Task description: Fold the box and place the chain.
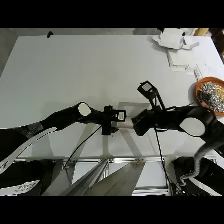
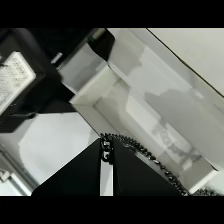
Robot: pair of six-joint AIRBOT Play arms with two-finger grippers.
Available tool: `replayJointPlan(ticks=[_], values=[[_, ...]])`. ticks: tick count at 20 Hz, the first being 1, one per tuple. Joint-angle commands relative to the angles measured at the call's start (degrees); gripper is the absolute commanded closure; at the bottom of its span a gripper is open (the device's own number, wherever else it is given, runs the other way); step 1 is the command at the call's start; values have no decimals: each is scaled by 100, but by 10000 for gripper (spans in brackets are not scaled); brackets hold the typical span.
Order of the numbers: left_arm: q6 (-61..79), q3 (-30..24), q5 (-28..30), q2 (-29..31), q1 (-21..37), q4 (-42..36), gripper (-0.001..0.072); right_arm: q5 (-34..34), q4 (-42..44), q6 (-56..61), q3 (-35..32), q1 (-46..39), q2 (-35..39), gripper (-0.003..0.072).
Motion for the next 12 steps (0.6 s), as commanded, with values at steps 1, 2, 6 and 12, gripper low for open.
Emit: replayJointPlan(ticks=[1,2,6,12], values=[[2,0,0,0,2,2,457,-7,-153,284,-9,17,-575,504],[2,0,-2,0,2,2,457,52,-195,284,-4,17,-634,449],[2,0,0,0,2,2,457,1174,-1119,-31,575,-186,-476,451],[2,0,0,0,2,2,457,2905,-2205,-3849,973,-1576,-203,528]])
